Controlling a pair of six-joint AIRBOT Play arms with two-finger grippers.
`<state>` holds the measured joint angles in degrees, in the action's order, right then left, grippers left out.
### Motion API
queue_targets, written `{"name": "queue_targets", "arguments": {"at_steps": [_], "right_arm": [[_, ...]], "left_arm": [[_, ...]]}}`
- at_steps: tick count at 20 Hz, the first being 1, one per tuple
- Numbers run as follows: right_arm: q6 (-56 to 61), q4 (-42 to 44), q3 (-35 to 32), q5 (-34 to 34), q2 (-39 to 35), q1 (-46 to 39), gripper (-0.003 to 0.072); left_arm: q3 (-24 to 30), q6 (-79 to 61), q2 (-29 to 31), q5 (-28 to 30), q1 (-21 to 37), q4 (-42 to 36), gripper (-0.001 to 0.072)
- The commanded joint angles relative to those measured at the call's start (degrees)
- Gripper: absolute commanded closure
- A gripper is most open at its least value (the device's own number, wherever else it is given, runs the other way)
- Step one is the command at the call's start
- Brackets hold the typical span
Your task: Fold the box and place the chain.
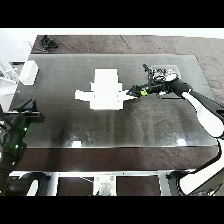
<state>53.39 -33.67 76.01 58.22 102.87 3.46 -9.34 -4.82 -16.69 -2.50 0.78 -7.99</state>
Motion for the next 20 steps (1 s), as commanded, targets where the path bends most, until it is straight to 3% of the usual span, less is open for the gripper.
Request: {"name": "queue_targets", "arguments": {"at_steps": [1, 7, 10, 16, 20], "right_arm": [[-0.04, -0.70, 0.85, -0.15, 0.28, 0.02, 0.0678], [-0.02, -0.94, 1.62, -0.11, 0.31, 0.02, 0.0678], [-0.02, -0.94, 1.77, -0.13, 0.46, 0.04, 0.0678], [1.07, -0.92, 1.77, -0.13, 0.46, 0.04, 0.0678], [1.62, -0.94, 1.77, -0.15, 0.46, 0.04, 0.0678]], "left_arm": [[-0.02, -0.22, -0.11, -4.02, 0.07, 0.09, 0.0295], [-1.42, -2.23, -0.74, -6.16, 0.07, 0.07, 0.0294], [-5.70, -6.84, -5.73, -8.15, 0.07, 0.07, 0.0275], [-19.52, -15.52, -28.63, -19.47, 0.07, 0.15, 0.0275], [-32.63, -14.16, -46.14, -25.27, 0.07, 3.65, 0.0276]]}}
